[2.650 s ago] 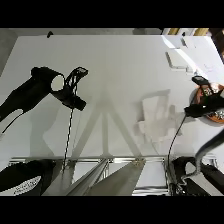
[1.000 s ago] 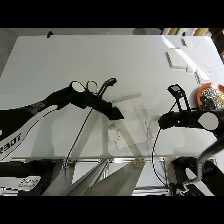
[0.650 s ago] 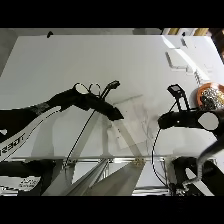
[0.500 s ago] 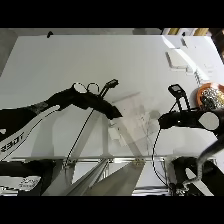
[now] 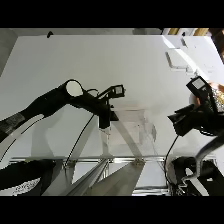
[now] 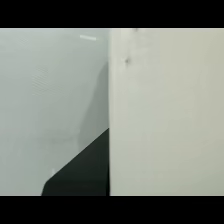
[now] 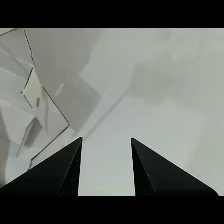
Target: Fold the box and place the chain.
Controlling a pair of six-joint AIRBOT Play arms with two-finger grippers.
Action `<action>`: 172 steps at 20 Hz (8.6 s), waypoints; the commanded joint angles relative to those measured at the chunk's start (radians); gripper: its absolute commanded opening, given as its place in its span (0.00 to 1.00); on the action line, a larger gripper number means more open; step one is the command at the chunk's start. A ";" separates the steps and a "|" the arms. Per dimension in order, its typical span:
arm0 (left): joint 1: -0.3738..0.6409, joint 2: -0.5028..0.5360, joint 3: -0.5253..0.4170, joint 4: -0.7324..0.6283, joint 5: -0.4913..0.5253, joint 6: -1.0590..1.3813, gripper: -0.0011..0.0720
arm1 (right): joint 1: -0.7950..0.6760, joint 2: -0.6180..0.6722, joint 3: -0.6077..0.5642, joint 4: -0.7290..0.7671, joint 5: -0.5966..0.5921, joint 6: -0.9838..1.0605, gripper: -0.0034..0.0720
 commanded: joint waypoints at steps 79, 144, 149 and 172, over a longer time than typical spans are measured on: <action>-0.071 -0.114 -0.134 -0.126 0.362 0.474 0.02 | 0.001 0.091 0.007 -0.026 0.016 -0.077 0.49; -0.071 -0.142 -0.100 -0.127 0.336 0.496 0.03 | 0.325 -0.225 -0.359 0.085 -0.620 -0.732 0.97; -0.071 -0.142 -0.100 -0.127 0.336 0.496 0.03 | 0.222 -0.318 -0.351 0.290 -0.581 -0.993 0.97; -0.071 -0.142 -0.100 -0.127 0.336 0.496 0.03 | -0.071 -0.531 -0.322 0.727 -0.348 -1.677 0.90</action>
